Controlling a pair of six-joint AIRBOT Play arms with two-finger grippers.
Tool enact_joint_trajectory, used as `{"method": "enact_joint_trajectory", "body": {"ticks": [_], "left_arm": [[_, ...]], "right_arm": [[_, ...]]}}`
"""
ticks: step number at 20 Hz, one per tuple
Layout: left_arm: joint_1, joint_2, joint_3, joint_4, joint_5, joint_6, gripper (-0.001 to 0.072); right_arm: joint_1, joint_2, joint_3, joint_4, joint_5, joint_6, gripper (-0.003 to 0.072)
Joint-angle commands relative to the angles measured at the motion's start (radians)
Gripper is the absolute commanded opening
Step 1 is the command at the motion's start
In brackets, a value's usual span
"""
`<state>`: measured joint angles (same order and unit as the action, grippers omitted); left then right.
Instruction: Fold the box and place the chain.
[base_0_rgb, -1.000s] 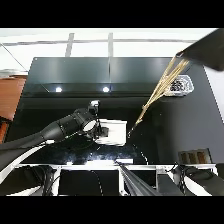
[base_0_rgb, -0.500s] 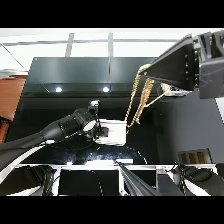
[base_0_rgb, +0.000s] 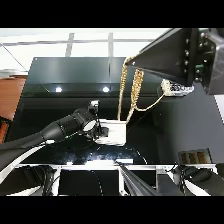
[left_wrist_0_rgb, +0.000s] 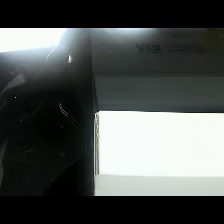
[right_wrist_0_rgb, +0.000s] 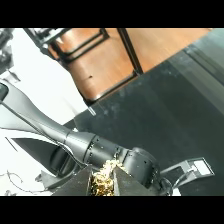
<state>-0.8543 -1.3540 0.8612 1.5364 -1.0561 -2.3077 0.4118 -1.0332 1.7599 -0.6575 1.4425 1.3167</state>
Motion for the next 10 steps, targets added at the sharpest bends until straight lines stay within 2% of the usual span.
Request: {"method": "enact_joint_trajectory", "body": {"ticks": [1,5,10], "left_arm": [[0.000,0.001,0.001,0.000,-0.004,0.001,0.0032],[0.000,0.001,0.001,0.000,-0.006,0.001,0.0032],[0.000,0.001,0.001,0.000,-0.008,0.001,0.0033]], "right_arm": [[0.002,0.000,0.000,0.009,-0.011,-0.009,0.0024],[-0.002,0.000,0.000,0.000,0.000,-0.009,0.0023],[-0.084,0.003,0.000,-0.029,0.087,-0.007,0.0024]]}}
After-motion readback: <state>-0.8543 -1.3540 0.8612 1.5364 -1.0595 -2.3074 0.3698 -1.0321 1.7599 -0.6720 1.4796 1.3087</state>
